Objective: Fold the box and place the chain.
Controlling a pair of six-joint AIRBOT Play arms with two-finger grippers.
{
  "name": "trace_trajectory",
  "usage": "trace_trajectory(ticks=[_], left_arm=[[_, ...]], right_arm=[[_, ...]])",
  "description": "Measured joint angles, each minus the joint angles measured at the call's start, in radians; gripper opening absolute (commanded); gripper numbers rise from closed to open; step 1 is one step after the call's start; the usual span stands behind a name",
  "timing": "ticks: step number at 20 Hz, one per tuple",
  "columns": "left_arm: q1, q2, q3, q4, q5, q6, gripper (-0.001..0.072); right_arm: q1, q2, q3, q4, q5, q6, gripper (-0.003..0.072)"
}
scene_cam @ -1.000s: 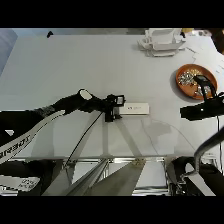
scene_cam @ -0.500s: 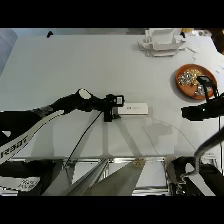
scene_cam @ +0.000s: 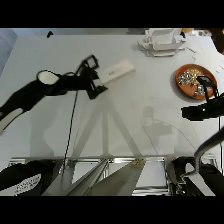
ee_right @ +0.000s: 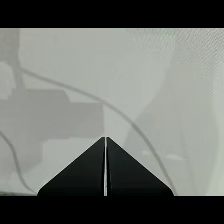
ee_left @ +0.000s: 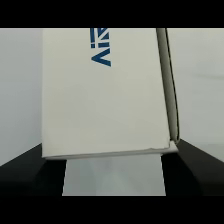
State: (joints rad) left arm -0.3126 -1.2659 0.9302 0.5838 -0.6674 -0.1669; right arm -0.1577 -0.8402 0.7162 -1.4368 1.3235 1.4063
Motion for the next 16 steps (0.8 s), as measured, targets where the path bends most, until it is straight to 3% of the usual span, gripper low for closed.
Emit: trace_trajectory(ticks=[3, 7, 14, 16], left_arm=[[0.145, 0.056, 0.0, 0.232, -0.03, -0.301, 0.0003], [0.322, 0.056, -0.003, 0.512, -0.098, -0.636, 0.0003], [0.5, -0.016, -0.042, 0.676, -0.156, -0.826, 0.0021], [0.515, -0.037, -0.053, 0.697, -0.168, -0.837, 0.0234]], right_arm=[[0.0, 0.0, 0.0, 0.0, 0.0, 0.0, 0.0021], [0.0, 0.0, 0.0, 0.0, 0.0, 0.0, 0.0021], [0.0, 0.0, 0.0, 0.0, 0.0, 0.0, 0.0021], [0.0, 0.0, 0.0, 0.0, 0.0, 0.0, 0.0021]])
